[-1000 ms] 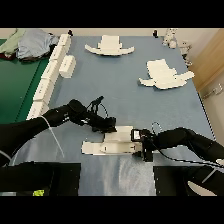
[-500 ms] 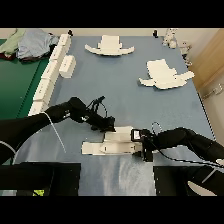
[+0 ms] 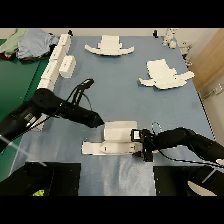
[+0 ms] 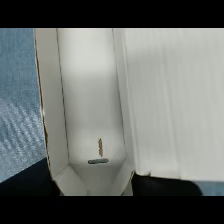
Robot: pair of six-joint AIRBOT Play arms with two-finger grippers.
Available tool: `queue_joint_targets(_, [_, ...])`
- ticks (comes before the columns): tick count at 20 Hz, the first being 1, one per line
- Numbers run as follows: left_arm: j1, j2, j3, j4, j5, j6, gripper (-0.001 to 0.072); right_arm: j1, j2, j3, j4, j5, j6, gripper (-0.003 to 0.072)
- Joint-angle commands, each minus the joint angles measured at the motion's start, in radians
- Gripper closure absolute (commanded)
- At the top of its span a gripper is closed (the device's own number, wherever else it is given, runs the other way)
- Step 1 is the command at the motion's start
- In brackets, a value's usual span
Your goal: Fold the box.
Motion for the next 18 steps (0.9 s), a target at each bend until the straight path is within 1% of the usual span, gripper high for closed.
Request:
queue_joint_targets(1, [-0.046, 0.214, -0.062, 0.179, -0.010, 0.075, 0.0695, 0.000, 0.000, 0.000, 0.002, -0.001, 0.001, 0.0179])
queue_joint_targets(3, [-0.087, 0.309, -0.125, 0.216, 0.012, 0.160, 0.0694, 0.000, 0.000, 0.000, 0.002, -0.001, 0.001, 0.0179])
queue_joint_targets(6, [-0.120, 0.393, -0.189, 0.231, 0.008, 0.331, 0.0680, 0.000, 0.000, 0.000, 0.002, -0.001, 0.001, 0.0179])
queue_joint_targets(7, [-0.119, 0.406, -0.201, 0.231, 0.011, 0.376, 0.0347, 0.000, 0.000, 0.000, 0.002, 0.000, 0.001, 0.0179])
queue_joint_targets(8, [-0.113, 0.412, -0.219, 0.231, 0.036, 0.409, 0.0016, 0.000, 0.000, 0.000, 0.002, -0.001, 0.001, 0.0179])
queue_joint_targets(10, [-0.101, 0.409, -0.256, 0.230, 0.065, 0.475, 0.0016, 0.000, 0.000, 0.000, 0.002, -0.001, 0.001, 0.0179])
queue_joint_targets(14, [-0.097, 0.407, -0.367, 0.230, 0.083, 0.671, 0.0016, 0.000, 0.000, 0.000, 0.002, -0.001, 0.001, 0.0179])
queue_joint_targets(16, [-0.098, 0.374, -0.405, 0.195, 0.142, 0.682, 0.0016, 0.000, 0.000, 0.000, 0.002, -0.001, 0.001, 0.0179])
queue_joint_targets(18, [-0.098, 0.309, -0.412, 0.142, 0.184, 0.714, 0.0016, 0.000, 0.000, 0.000, 0.002, -0.001, 0.001, 0.0179])
